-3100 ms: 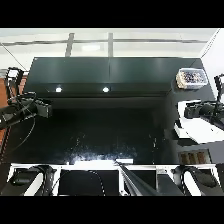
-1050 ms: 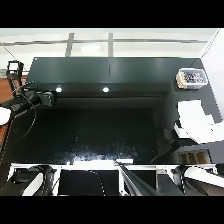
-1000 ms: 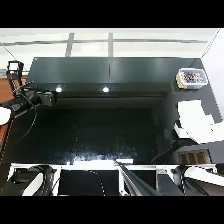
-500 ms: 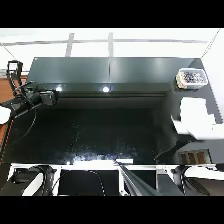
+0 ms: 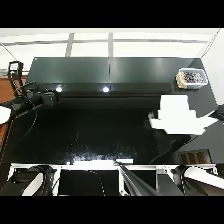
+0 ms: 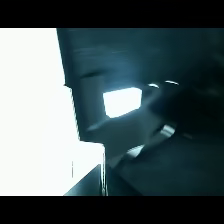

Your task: Fold the box and place the chain.

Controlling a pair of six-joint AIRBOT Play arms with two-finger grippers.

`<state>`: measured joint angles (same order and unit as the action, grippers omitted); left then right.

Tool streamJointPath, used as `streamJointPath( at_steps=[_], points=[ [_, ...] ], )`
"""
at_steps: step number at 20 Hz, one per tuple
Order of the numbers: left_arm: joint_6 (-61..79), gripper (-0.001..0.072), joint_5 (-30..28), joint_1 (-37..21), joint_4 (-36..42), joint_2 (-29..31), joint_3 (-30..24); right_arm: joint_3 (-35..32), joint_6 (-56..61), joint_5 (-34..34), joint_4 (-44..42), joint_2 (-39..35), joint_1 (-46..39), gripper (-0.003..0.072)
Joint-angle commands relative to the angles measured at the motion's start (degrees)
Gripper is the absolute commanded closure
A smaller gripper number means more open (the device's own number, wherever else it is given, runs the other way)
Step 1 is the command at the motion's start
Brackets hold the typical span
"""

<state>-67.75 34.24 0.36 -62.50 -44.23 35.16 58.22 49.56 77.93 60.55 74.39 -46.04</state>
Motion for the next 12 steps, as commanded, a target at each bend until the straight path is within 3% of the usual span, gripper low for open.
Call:
streamJointPath(
  at_steps=[1,4,7,12],
  points=[
    [0.0,0.0000,5.3,0.0,1.5,-1.2,0.0,-12.3,-1.0,-2.0,-13.0,-10.5,4.7,0.0666],
    [2.4,0.0007,10.0,0.8,10.7,-5.0,-0.5,-27.1,-4.8,-9.4,-28.7,-20.6,12.9,0.0666],
    [11.9,0.0007,12.5,5.5,18.3,-12.2,-0.3,-37.3,-8.9,-15.5,-40.8,-24.8,24.3,0.0666],
    [16.3,0.0007,22.3,7.1,34.9,-28.3,1.6,-40.1,-8.9,-27.5,-41.7,-24.9,42.5,0.0666]
  ],
)
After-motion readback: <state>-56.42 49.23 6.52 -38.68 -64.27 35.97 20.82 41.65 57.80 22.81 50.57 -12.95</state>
